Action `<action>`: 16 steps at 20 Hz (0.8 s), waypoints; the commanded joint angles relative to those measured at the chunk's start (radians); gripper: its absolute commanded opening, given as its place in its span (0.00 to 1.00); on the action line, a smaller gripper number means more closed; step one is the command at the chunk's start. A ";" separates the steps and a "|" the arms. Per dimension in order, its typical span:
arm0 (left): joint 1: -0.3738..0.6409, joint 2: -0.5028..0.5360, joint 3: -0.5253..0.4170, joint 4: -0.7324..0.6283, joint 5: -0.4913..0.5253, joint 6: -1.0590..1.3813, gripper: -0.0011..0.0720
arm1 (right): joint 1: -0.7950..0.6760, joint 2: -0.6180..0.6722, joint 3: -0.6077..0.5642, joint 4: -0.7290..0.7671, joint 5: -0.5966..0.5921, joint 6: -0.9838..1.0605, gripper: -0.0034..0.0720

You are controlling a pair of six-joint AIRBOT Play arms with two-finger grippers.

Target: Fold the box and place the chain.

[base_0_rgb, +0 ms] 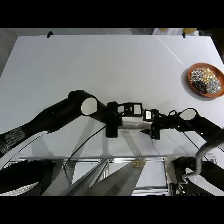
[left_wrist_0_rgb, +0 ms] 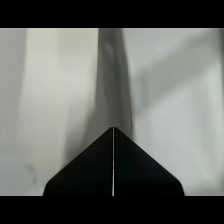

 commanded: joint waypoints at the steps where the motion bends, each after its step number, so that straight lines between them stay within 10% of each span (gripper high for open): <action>1: -0.021 -0.007 0.001 -0.024 0.341 -0.189 0.02 | 0.000 0.000 0.000 0.000 0.000 0.001 0.52; 5: -0.011 -0.069 0.000 -0.021 0.488 -0.349 0.02 | 0.000 0.000 0.000 0.000 0.000 0.001 0.52; 16: 0.034 -0.240 0.000 -0.051 0.357 -0.348 0.02 | 0.000 0.000 0.000 0.000 0.000 0.001 0.52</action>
